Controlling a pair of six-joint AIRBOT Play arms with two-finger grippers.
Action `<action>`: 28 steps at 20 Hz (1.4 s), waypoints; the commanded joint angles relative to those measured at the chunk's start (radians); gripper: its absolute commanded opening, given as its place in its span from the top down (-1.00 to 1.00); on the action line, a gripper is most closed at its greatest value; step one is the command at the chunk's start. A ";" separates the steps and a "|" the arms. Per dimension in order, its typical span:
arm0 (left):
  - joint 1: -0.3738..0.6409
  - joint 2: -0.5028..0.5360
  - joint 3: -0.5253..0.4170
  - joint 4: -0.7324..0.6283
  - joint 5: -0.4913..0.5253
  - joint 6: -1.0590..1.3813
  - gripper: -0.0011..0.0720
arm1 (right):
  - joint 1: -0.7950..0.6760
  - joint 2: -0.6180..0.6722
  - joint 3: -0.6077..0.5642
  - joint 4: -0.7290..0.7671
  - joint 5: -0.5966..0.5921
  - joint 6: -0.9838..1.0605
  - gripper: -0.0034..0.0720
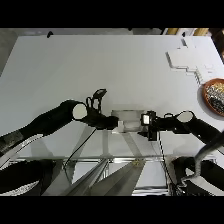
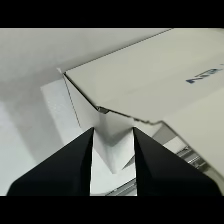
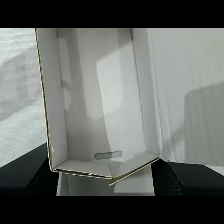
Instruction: Fold the box and place the chain.
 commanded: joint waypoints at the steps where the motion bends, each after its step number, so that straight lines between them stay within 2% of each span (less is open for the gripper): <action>1: -0.040 -0.060 0.071 0.107 -0.063 -0.125 0.19 | 0.000 0.000 0.000 0.000 0.000 0.000 -0.05; 6: -0.076 -0.124 0.197 0.280 -0.185 -0.322 0.19 | 0.000 0.000 0.000 0.000 0.000 0.000 -0.05; 11: -0.116 -0.219 0.308 0.391 -0.305 -0.512 0.19 | 0.000 0.000 0.000 0.000 0.000 0.000 -0.05; 19: -0.161 -0.286 0.322 0.434 -0.308 -0.602 0.25 | 0.000 0.000 0.000 0.000 0.000 0.000 -0.05; 20: -0.161 -0.286 0.322 0.435 -0.309 -0.607 0.31 | 0.000 0.000 0.000 0.000 0.000 0.000 -0.05; 21: -0.161 -0.286 0.322 0.435 -0.308 -0.618 0.54 | 0.000 0.000 0.000 0.000 0.000 0.000 -0.05; 22: -0.161 -0.286 0.322 0.435 -0.304 -0.619 0.62 | 0.000 0.000 0.000 0.000 0.000 0.000 -0.05; 26: -0.162 -0.298 0.322 0.433 -0.304 -0.620 0.64 | 0.000 0.000 0.000 0.000 0.000 0.000 -0.05; 27: -0.163 -0.301 0.322 0.433 -0.305 -0.620 0.85 | 0.000 0.000 0.000 0.000 0.000 0.000 -0.05; 28: -0.167 -0.302 0.322 0.435 -0.305 -0.620 0.95 | 0.000 0.000 0.000 0.000 0.000 0.000 -0.05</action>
